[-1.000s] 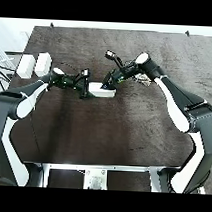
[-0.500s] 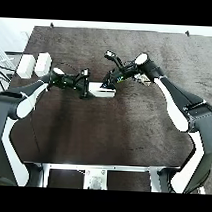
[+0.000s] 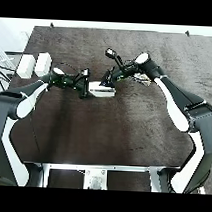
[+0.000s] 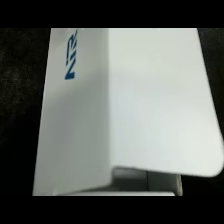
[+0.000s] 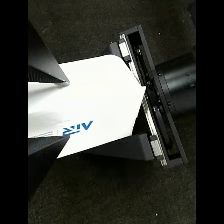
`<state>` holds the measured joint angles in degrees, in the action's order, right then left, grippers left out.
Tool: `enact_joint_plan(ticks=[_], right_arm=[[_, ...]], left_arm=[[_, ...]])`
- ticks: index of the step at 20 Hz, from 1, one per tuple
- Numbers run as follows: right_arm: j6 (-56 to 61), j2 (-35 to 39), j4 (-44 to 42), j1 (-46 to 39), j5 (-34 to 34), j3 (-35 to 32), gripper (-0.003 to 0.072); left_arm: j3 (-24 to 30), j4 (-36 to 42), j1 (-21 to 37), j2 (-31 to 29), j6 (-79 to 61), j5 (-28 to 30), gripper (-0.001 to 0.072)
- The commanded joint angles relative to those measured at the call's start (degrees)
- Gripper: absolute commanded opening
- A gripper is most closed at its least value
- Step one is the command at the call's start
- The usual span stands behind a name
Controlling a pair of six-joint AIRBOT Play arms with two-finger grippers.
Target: Fold the box and place the chain.
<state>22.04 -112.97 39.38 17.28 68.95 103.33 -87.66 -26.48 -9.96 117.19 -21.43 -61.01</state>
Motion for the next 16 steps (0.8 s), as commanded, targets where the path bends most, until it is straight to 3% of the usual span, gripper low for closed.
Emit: enact_joint_plan(ticks=[1, 3, 6, 13, 16], right_arm=[[-0.24, 0.02, 1.25, 0.02, -0.07, 0.07, 0.0366], [-0.20, 0.02, 1.77, 0.02, -0.11, 0.07, 0.0366], [0.13, 0.02, 2.23, 0.04, 0.07, -0.02, 0.0294], [2.01, 0.00, 6.64, 2.29, -0.15, -0.31, 0.0294], [3.08, 0.00, 7.21, 2.67, -3.28, -0.35, 0.0295]], left_arm=[[0.02, -0.02, 0.00, -0.02, -0.02, -0.02, 0.0628], [0.02, -0.02, 0.00, -0.02, -0.02, -0.02, 0.0628], [0.02, -0.02, 0.00, -0.02, -0.02, -0.02, 0.0628], [0.02, -0.02, 0.00, -0.02, -0.02, -0.02, 0.0627], [0.02, -0.02, 0.00, -0.02, 0.00, -0.02, 0.0628]])
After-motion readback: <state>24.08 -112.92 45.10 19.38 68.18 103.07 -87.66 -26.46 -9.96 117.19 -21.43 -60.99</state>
